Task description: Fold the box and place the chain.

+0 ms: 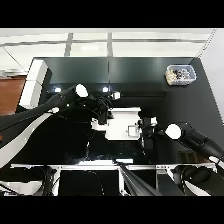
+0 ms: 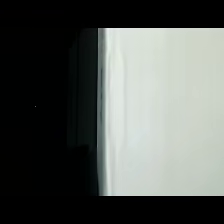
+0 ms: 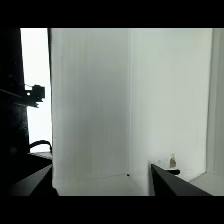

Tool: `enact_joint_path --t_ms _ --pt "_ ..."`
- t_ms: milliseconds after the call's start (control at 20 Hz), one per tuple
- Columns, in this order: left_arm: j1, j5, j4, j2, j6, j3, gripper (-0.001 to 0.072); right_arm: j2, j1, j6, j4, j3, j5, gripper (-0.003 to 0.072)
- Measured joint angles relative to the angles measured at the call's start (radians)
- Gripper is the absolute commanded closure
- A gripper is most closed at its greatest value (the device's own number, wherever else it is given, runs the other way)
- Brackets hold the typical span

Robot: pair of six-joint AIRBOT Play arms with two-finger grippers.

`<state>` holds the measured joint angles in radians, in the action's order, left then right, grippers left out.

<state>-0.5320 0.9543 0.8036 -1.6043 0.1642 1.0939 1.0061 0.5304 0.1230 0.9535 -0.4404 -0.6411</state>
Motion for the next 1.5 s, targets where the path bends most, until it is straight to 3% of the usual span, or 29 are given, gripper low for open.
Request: enact_joint_path --t_ms 300,600,1000,1500 --pt "0.000 0.002 0.000 0.000 0.000 0.000 0.0679 -0.010 -0.010 0.030 0.000 -0.051 0.022 -0.0007" --pt "0.000 0.014 0.000 0.000 0.000 0.000 0.0680 -0.013 -0.116 0.075 -0.033 -0.126 -0.027 -0.0007" --pt "0.000 0.017 0.000 0.000 0.000 0.000 0.0680 0.032 -0.245 -0.020 -0.163 -0.143 -0.066 -0.0006" --pt "-0.002 0.023 0.007 0.020 -0.068 0.001 0.0684 0.078 -0.270 -0.220 -0.343 -0.143 -0.100 -0.0006"
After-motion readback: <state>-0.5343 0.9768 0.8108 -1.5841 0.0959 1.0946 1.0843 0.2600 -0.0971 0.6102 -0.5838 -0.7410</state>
